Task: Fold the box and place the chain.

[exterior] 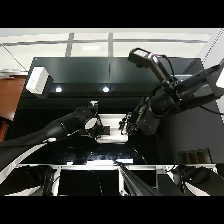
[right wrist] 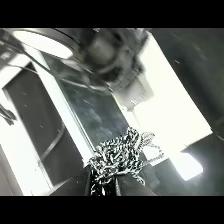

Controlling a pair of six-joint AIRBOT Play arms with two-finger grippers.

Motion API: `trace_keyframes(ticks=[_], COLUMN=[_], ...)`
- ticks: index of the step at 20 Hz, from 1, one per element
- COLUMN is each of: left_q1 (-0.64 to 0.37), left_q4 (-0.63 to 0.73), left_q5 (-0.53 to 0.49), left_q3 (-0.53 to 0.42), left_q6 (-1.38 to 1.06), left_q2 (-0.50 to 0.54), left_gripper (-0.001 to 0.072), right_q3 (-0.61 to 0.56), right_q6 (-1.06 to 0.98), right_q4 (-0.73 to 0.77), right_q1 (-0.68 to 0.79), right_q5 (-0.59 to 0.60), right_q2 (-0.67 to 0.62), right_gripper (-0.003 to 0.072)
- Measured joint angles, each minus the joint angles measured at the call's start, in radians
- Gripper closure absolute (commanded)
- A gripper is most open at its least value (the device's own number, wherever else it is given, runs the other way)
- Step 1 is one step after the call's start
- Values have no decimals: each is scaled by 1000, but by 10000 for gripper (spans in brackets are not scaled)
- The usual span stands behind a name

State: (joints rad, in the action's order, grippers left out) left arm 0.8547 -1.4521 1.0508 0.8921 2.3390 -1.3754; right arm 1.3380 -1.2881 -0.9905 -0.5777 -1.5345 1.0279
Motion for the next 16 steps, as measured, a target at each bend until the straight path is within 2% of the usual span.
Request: trace_keyframes(ticks=[6, 10, 16], left_q1=[0, 0, 0], left_q4=[0, 0, 0], left_q5=[0, 0, 0], left_q3=[0, 0, 0], left_q6=[0, 0, 0], left_q2=[0, 0, 0], left_gripper=[681, 681, 681], right_q3=[-145, -259, -306], right_q6=[6, 6, 6], right_q4=[35, 60, 63], right_q1=[-9, -27, -67], right_q5=[73, 195, 326], right_q2=[2, 39, 119], right_gripper=[663, 662, 662])
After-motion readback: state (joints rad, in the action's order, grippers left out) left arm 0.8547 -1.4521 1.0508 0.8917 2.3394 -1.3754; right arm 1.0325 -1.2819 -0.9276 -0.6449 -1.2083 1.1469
